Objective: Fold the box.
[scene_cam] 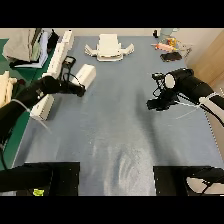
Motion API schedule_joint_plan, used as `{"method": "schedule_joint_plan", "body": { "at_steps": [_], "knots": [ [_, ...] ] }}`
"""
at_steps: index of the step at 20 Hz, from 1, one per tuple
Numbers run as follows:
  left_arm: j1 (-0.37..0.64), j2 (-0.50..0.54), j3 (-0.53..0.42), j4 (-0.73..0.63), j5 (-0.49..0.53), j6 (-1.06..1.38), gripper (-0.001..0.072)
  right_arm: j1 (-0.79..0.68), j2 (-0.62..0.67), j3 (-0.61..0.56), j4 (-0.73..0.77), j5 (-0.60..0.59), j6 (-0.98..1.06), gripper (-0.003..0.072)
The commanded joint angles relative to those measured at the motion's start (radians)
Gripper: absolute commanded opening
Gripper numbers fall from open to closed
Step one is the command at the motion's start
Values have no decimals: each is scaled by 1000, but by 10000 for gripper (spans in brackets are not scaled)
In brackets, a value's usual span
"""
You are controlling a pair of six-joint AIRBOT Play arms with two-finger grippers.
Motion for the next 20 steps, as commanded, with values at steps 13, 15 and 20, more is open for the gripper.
{"method": "schedule_joint_plan", "body": {
  "at_steps": [13,15,20],
  "knots": [
    [188,-535,570,131,-93,-207,511,0,0,1,0,0,0,7],
    [190,-546,571,132,-77,-207,511,0,0,1,0,0,0,7],
    [190,-565,570,130,-29,-202,511,0,0,1,0,0,0,7]
  ]
}}
